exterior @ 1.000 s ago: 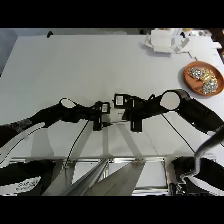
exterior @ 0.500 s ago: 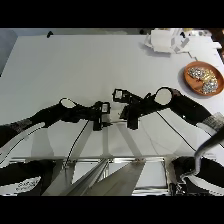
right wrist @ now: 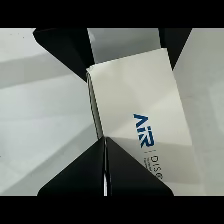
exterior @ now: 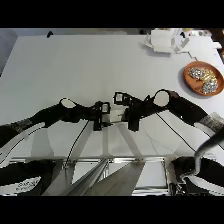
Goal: Fold the box and place the chain.
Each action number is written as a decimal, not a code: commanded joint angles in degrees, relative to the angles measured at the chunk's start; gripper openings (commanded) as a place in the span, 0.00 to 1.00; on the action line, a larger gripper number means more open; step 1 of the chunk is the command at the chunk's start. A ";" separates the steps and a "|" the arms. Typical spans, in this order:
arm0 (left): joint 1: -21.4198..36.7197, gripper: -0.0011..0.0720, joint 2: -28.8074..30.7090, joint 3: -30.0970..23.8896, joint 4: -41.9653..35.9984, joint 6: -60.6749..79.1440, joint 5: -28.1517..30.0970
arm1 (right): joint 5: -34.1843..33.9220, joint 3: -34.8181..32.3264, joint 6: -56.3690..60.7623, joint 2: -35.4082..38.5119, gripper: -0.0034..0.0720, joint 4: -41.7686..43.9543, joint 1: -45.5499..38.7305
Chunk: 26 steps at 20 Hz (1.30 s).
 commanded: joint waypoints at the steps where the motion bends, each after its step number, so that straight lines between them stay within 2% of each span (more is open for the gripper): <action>1: 0.07 0.17 0.04 0.02 0.02 0.04 -0.04 | -0.35 -0.52 0.26 -1.75 0.07 -0.66 -0.04; 7: 0.07 0.17 0.04 0.02 0.02 0.02 -0.04 | -0.13 -0.61 0.44 -1.42 0.07 -1.07 -0.04; 12: 0.07 0.17 0.04 0.02 0.02 0.02 -0.02 | -1.25 -0.61 0.68 6.05 0.07 -0.70 -0.07; 14: 0.07 0.17 0.04 0.02 0.02 0.02 -0.04 | 0.04 -0.61 4.37 8.28 0.07 -3.48 -0.07; 17: 0.07 0.17 0.04 0.02 0.02 0.02 -0.04 | 2.49 -0.63 12.59 8.41 0.07 -12.33 -1.60; 21: 0.07 0.17 0.04 0.02 0.02 0.02 -0.02 | 4.37 -0.70 14.99 8.37 0.07 -12.74 -7.37; 26: 0.07 0.17 0.04 0.02 0.02 0.02 -0.02 | 4.17 -1.81 14.53 7.02 0.07 -12.83 -7.91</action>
